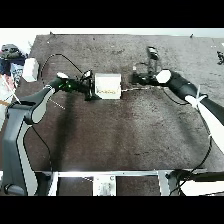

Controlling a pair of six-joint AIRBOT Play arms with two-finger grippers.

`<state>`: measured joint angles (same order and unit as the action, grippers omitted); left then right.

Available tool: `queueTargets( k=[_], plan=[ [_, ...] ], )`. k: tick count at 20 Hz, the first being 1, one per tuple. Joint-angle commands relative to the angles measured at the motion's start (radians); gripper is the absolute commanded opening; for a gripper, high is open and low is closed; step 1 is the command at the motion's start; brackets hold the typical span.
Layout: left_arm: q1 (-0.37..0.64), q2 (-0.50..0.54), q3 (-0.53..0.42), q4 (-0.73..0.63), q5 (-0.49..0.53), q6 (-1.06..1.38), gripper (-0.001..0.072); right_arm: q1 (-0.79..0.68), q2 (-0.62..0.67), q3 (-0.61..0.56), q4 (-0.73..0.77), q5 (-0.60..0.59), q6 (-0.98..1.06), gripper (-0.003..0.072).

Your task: Fold the box and place the chain.

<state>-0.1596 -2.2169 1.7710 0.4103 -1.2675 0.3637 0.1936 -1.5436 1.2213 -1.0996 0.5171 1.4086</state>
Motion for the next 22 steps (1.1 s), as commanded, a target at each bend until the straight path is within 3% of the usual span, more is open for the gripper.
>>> queueTargets(
  k=[1, 4, 14, 15, 16, 17, 20, 22],
  plan=[
    [0.0, 0.0, 0.0, 0.0, 0.0, 0.0, 0.0394, -0.172, -0.009, -0.076, -0.003, 0.033, 0.09, 0.0351],
    [0.0, 0.0, 0.0, 0.0, 0.0, 0.0, 0.0395, -0.231, -0.027, -0.092, -0.003, 0.013, 0.1, 0.0351],
    [0.0, 0.0, 0.0, 0.0, 0.0, 0.0, 0.0395, -0.224, -0.145, -0.091, 0.067, -0.214, 0.14, 0.0347],
    [0.0, 0.0, 0.0, 0.0, 0.0, 0.0, 0.0394, -0.217, -0.156, -0.089, 0.069, -0.241, 0.14, 0.0302],
    [0.0, 0.0, 0.0, 0.0, 0.0, 0.0, 0.0394, -0.211, -0.167, -0.087, 0.071, -0.262, 0.141, 0.0185],
    [0.0, 0.0, 0.0, 0.0, 0.0, 0.0, 0.0395, -0.209, -0.175, -0.087, 0.09, -0.275, 0.141, 0.0135],
    [0.0, 0.0, 0.0, 0.0, 0.0, 0.0, 0.0395, -0.205, -0.17, -0.087, 0.107, -0.245, 0.14, 0.0014],
    [0.0, 0.0, 0.0, 0.0, 0.0, 0.0, 0.0395, -0.181, -0.1, -0.087, 0.109, -0.156, 0.095, 0.0014]
  ],
)
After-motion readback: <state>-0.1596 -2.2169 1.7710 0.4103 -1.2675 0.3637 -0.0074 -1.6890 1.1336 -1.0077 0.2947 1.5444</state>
